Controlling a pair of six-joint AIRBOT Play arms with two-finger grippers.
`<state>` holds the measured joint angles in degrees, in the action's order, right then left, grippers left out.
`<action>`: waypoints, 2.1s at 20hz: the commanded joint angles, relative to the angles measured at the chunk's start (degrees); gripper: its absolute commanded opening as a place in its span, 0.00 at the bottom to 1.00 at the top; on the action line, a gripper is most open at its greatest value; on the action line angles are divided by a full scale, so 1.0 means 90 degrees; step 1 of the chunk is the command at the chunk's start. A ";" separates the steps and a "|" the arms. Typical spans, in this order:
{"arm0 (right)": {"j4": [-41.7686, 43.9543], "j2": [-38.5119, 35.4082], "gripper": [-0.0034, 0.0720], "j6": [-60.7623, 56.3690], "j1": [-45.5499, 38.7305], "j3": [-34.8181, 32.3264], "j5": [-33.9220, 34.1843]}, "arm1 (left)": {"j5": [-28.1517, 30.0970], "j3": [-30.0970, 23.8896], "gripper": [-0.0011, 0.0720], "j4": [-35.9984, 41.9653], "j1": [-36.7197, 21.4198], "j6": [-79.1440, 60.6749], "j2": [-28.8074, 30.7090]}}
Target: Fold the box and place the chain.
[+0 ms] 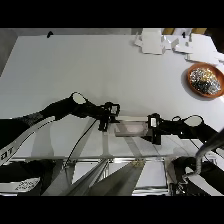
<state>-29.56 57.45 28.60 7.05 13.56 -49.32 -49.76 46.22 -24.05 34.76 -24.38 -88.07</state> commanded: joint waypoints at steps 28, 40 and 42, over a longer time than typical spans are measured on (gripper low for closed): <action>-0.0002 0.0243 0.79 0.0209 -0.0002 0.0000 0.0172 | 0.0000 0.0005 0.03 0.0000 -0.0005 0.0000 0.0005; -0.0002 0.0243 0.79 0.0209 -0.0002 0.0000 0.0172 | -0.0119 0.0005 0.03 0.0000 -0.0002 0.0000 0.0005; -0.0002 0.0243 0.79 0.0209 -0.0002 0.0000 0.0172 | -0.0119 0.0005 0.03 0.0068 -0.0002 -0.0002 0.0005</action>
<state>-29.56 59.64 30.50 7.05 13.58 -47.75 -50.13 46.22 -24.01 34.76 -24.38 -88.07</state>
